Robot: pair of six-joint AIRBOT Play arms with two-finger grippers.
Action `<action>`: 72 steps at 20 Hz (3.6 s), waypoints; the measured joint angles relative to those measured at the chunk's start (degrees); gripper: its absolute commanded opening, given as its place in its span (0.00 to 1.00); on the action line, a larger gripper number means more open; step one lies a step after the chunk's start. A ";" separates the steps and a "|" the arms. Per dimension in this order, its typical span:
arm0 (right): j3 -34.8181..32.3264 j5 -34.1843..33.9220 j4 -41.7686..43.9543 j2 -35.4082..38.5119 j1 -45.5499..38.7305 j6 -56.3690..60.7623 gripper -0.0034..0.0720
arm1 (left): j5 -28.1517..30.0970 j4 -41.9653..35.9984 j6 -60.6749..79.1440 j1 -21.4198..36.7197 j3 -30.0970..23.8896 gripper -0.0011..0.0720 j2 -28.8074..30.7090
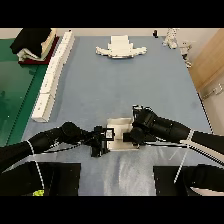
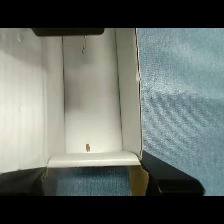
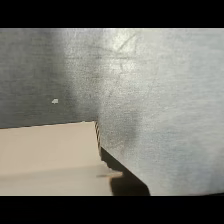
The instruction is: Fold the box.
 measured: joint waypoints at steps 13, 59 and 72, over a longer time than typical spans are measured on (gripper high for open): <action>0.15 -1.27 0.28 1.64 0.13 1.11 0.67 | 0.09 0.07 0.24 0.00 0.00 0.63 0.00; -13.03 8.59 55.28 11.17 -28.74 -104.96 0.05 | 0.04 0.02 0.11 0.00 0.00 0.63 0.00; -25.27 30.71 50.36 29.11 -14.56 -111.30 0.69 | 0.04 0.02 0.13 0.00 0.00 0.63 0.00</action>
